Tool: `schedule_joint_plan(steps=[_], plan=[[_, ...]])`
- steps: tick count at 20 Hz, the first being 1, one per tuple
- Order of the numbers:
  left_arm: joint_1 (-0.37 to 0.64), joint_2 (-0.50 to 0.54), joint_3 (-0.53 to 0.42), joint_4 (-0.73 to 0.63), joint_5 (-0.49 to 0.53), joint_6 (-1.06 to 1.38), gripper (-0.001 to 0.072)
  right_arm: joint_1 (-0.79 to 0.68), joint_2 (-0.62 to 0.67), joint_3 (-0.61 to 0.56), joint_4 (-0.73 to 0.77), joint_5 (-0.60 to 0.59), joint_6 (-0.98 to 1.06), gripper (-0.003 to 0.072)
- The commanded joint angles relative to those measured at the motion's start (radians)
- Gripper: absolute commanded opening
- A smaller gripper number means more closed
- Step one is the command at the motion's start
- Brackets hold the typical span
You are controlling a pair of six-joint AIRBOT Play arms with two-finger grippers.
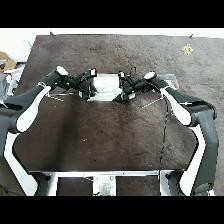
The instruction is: Fold the box and place the chain.
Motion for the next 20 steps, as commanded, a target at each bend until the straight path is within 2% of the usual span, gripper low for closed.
schedule_joint_plan(steps=[1,5,6,7,8,11,12,13,14,16,17,20], plan=[[0.000,-0.012,-0.008,-0.053,0.010,0.018,0.0282,0.001,0.000,0.000,0.001,-0.001,0.001,0.0438],[0.000,-0.012,-0.008,-0.037,0.019,0.018,0.0285,0.001,0.000,0.000,0.001,0.000,0.001,0.0438],[0.000,-0.012,-0.008,-0.037,0.019,0.018,0.0399,0.001,0.000,0.000,0.001,-0.001,0.001,0.0438],[0.000,-0.012,-0.008,-0.037,0.018,0.017,0.0601,0.001,0.000,0.000,0.001,-0.001,0.001,0.0438],[0.000,-0.012,-0.008,-0.038,0.019,0.015,0.0720,0.001,0.000,0.000,0.001,0.000,0.001,0.0438],[0.000,-0.012,-0.008,-0.038,0.013,0.004,0.0716,0.001,0.000,0.000,0.001,0.000,0.001,0.0438],[0.000,-0.012,-0.008,-0.038,0.013,-0.023,0.0694,0.001,0.000,0.000,0.001,-0.001,0.001,0.0438],[0.003,-0.012,-0.008,-0.032,0.011,-0.053,0.0551,0.001,0.000,0.000,0.001,-0.001,0.001,0.0438],[0.012,-0.012,-0.006,-0.029,-0.002,-0.072,0.0361,0.001,0.000,0.000,0.001,-0.001,0.001,0.0438],[0.037,-0.012,0.008,-0.030,-0.071,-0.106,0.0056,0.001,0.000,0.000,0.001,0.000,0.001,0.0438],[0.053,-0.008,0.018,-0.030,-0.109,-0.132,0.0010,0.001,0.000,0.000,0.001,-0.001,0.001,0.0438],[0.103,0.052,0.034,-0.030,-0.135,-0.299,0.0007,0.001,0.000,0.000,0.001,-0.001,0.001,0.0438]])
